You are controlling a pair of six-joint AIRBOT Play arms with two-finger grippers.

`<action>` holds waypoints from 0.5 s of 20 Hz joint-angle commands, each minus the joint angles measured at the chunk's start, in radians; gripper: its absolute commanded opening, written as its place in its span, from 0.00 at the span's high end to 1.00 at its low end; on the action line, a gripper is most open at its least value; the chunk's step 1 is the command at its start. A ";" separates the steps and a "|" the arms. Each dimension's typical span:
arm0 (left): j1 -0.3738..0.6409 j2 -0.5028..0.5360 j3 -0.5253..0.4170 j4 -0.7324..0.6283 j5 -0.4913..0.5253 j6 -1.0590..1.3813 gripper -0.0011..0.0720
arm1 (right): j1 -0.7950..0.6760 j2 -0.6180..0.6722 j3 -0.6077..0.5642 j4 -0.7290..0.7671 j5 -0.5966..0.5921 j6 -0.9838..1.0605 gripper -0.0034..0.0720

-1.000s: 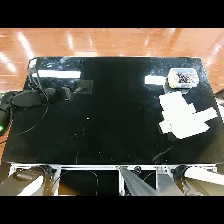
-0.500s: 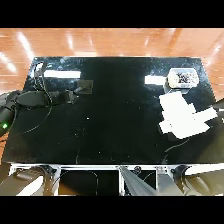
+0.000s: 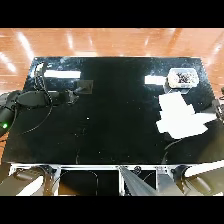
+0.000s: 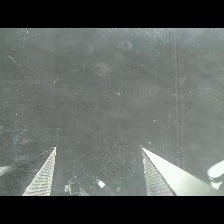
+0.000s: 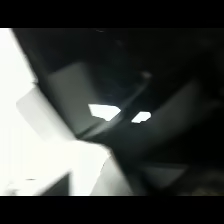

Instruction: Fold the box and place the chain.

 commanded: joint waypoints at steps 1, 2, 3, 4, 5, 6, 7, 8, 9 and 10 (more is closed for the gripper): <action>0.000 -0.001 0.000 0.000 0.002 0.000 0.13 | 0.024 0.009 -0.003 0.011 0.038 -0.025 0.91; 0.000 -0.001 0.000 0.000 0.002 0.000 0.13 | 0.035 0.021 -0.003 0.024 0.039 -0.038 0.91; 0.000 -0.001 0.000 0.000 0.002 0.000 0.13 | 0.047 0.034 -0.003 0.039 0.038 -0.051 0.91; 0.000 -0.001 0.000 0.000 0.001 0.000 0.13 | 0.062 0.047 -0.003 0.060 0.034 -0.053 0.91; 0.000 -0.001 0.000 0.000 0.001 0.000 0.13 | 0.079 0.063 -0.003 0.088 0.028 -0.053 0.91; 0.000 -0.001 0.000 0.000 0.001 0.000 0.13 | 0.101 0.080 -0.005 0.116 0.029 -0.052 0.91; 0.000 -0.001 0.000 0.000 0.002 -0.001 0.13 | 0.124 0.096 -0.005 0.141 0.026 -0.042 0.91; 0.000 -0.001 0.000 0.000 0.002 -0.004 0.13 | 0.153 0.113 -0.007 0.174 0.028 -0.033 0.91; 0.000 -0.001 0.000 0.000 0.002 -0.003 0.13 | 0.189 0.138 -0.020 0.215 0.021 -0.032 0.91; 0.000 -0.001 0.000 0.000 0.002 -0.003 0.13 | 0.229 0.166 -0.040 0.251 0.012 -0.032 0.91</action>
